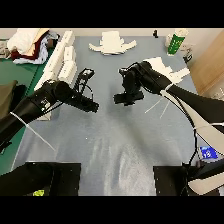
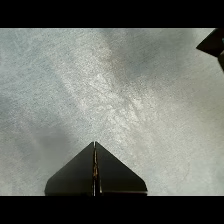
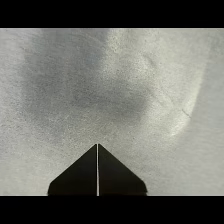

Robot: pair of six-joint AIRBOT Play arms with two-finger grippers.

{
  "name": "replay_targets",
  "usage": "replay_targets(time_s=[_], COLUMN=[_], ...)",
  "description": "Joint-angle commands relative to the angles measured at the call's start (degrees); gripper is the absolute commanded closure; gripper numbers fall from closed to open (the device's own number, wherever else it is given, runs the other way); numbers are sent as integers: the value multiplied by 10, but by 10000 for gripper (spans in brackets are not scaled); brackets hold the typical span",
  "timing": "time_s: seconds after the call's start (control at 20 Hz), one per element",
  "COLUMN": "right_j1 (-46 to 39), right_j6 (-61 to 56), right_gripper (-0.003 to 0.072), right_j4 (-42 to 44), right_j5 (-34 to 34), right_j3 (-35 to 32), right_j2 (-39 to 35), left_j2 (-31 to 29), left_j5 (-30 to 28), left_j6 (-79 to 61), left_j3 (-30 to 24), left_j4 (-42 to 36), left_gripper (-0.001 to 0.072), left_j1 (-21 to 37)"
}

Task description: Fold the box.

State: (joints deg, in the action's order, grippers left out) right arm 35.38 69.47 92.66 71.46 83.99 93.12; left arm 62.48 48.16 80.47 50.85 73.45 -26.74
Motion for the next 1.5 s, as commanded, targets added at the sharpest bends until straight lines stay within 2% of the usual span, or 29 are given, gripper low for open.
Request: replay_targets(time_s=[0.0, 0.2, 0.4, 0.55, 0.65, 0.7, 0.8, 0.9, 0.95, 1.0, 1.05, 1.25, 1.35, 1.45], right_j1=[0, 0, 0, 0, -3, -14, -79, -179, -241, -300, -366, -582, -645, -674], right_j6=[0, -4, -16, -19, -91, -100, -83, -41, -22, -3, 25, 136, 222, 257], right_gripper=[669, 669, 669, 669, 683, 683, 678, 574, 453, 320, 304, 305, 305, 306], right_j4=[0, 1, 2, 11, 7, 6, 12, 35, 58, 90, 133, 241, 293, 293], right_j5=[0, -7, -76, -92, -103, -84, 24, 107, 122, 120, 110, 49, 11, -60], right_j3=[0, 0, 1, 1, 2, 11, 70, 145, 180, 206, 230, 295, 308, 315], right_j2=[0, 0, 0, 1, 1, 3, 21, 43, 55, 65, 78, 155, 195, 229], left_j2=[0, 0, 0, 0, 0, 0, 0, 0, 0, 0, 0, 0, 0, 0], left_j5=[0, 0, 0, 0, 0, 0, 0, 0, 0, 0, 0, 0, 0, 0], left_j6=[0, 0, 0, 0, 0, 0, 0, 0, 0, 0, 0, 0, 0, 0], left_j3=[0, 0, 0, 0, 0, 0, 0, 0, 0, 0, 0, 0, 0, 0], left_j4=[0, 0, 0, 0, 0, 0, 0, 0, 0, 0, 0, 0, 0, 0], left_gripper=[696, 696, 696, 696, 696, 696, 696, 696, 696, 696, 696, 696, 696, 696], left_j1=[0, 0, 0, 0, 0, 0, 0, -1, -1, -1, -1, -1, -1, -1])
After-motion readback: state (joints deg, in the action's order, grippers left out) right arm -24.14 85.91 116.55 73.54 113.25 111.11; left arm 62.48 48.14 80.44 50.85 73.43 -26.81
